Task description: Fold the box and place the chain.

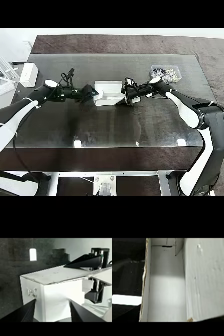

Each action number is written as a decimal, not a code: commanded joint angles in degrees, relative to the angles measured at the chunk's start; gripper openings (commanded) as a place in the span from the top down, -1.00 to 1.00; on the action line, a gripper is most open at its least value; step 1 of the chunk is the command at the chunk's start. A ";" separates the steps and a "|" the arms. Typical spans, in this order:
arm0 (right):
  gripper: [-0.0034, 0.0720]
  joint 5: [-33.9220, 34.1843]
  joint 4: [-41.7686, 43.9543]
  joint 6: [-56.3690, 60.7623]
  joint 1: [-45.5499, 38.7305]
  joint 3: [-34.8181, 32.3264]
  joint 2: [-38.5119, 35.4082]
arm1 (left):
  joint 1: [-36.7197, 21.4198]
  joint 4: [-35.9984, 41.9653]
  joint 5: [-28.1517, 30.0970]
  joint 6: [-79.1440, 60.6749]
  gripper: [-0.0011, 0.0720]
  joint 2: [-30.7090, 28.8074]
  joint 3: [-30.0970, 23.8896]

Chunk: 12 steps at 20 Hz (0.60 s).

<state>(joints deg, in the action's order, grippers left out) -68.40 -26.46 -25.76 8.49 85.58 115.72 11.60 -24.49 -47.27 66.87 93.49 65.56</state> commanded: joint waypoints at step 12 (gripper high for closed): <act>-0.40 -0.04 0.02 0.02 0.00 0.02 0.02 | 4.13 -14.69 4.00 11.19 -0.37 0.00 3.63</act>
<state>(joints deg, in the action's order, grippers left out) -68.42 -26.46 -25.76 8.47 85.58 115.72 15.33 -35.62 -44.03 75.44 93.47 68.49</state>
